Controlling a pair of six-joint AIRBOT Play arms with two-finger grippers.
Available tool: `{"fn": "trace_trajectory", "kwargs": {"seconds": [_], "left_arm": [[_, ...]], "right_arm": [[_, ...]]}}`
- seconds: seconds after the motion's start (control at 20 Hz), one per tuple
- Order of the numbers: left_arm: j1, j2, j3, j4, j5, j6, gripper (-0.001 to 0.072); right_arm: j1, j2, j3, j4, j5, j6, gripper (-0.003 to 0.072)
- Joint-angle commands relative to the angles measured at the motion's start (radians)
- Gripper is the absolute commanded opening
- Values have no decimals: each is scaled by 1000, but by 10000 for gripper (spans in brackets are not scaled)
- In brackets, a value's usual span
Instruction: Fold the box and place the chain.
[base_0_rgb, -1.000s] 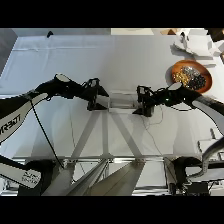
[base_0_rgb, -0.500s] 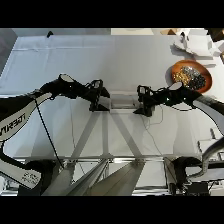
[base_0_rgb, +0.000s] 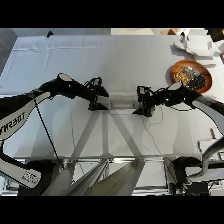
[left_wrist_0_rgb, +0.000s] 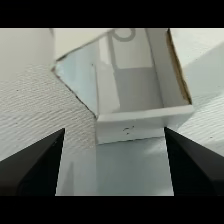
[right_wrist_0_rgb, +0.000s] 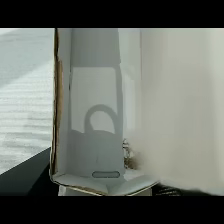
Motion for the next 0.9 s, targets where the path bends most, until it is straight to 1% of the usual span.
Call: {"fn": "trace_trajectory", "kwargs": {"seconds": [0.0, 0.25, 0.6, 0.85], "left_arm": [[-9, 0, 1, 8, -22, -21, 701], [-11, 0, 1, 9, -43, -23, 701], [-11, 14, 0, 9, -43, -49, 701], [-30, 14, 0, 9, 1, -86, 701]], "right_arm": [[0, 0, 0, 1, -2, 0, 435], [0, 0, 0, 1, -2, 0, 435], [0, 0, 0, 0, -2, 0, 435], [0, 0, 0, 0, -2, 0, 435]]}}
